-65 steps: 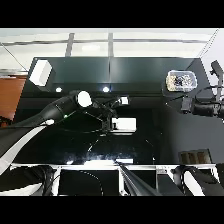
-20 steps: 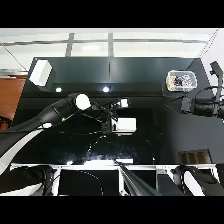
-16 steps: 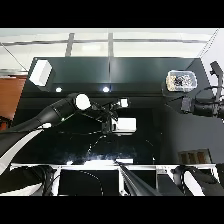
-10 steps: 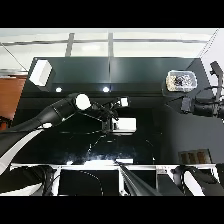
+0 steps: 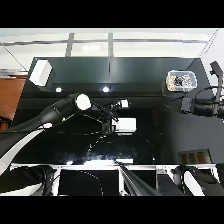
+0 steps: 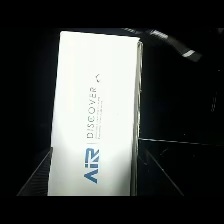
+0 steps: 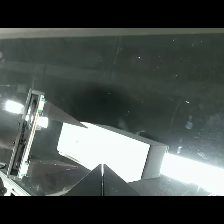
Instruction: Fold the box and place the chain.
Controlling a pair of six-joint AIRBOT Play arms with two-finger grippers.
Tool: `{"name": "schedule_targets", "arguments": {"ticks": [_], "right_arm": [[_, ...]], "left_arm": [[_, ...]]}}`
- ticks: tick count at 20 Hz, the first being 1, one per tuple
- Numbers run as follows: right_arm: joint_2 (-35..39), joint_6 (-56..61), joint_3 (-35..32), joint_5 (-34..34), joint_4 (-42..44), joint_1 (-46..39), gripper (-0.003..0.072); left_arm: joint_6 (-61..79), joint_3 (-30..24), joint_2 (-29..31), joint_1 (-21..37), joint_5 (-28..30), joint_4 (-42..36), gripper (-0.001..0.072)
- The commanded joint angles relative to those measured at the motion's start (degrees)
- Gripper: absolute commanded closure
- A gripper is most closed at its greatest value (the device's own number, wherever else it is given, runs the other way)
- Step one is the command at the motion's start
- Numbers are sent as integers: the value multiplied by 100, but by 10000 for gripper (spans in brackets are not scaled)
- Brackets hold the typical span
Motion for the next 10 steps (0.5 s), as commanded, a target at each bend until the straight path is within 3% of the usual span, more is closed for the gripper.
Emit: {"name": "schedule_targets", "arguments": {"ticks": [1, 10], "right_arm": [[4, 2, 2, 2, 2, -2, 672], [4, 2, 2, 2, 0, -2, 672]], "left_arm": [[0, -2, -2, -17, -87, -2, 7], [2, 0, -4, -13, -11, 4, 7]]}}
